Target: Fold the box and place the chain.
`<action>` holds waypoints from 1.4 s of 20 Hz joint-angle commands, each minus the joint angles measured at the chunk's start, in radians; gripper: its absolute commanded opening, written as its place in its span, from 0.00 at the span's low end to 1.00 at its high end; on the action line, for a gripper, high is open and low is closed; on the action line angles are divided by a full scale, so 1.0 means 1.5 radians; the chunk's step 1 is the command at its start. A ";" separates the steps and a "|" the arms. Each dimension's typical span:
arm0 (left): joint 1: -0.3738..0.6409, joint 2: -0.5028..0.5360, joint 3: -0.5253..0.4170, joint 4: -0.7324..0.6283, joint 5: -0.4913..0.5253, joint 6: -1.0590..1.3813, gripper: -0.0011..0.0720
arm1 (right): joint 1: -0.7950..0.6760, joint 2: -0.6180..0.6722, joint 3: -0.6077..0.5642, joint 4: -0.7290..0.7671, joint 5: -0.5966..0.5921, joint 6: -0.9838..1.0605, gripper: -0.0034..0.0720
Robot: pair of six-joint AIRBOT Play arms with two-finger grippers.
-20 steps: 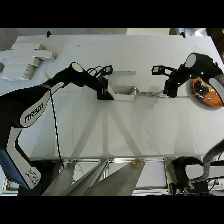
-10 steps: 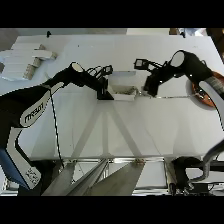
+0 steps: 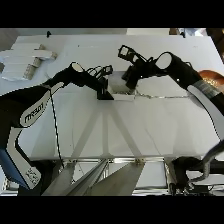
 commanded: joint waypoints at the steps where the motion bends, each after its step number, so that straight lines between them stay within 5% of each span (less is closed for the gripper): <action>1: 0.000 0.000 0.000 0.000 0.000 0.000 0.74 | 0.034 -0.005 0.001 -0.017 -0.045 0.002 0.06; 10: 0.000 0.000 0.000 0.000 0.000 0.000 0.74 | 0.063 -0.068 0.000 -0.123 -0.042 0.097 0.06; 14: 0.000 0.000 0.000 0.000 0.000 0.000 0.74 | 0.063 -0.068 0.000 -0.123 -0.042 0.097 0.44; 28: 0.000 0.000 0.000 0.000 0.000 0.000 0.74 | -0.105 0.094 0.000 -0.151 0.194 0.097 0.44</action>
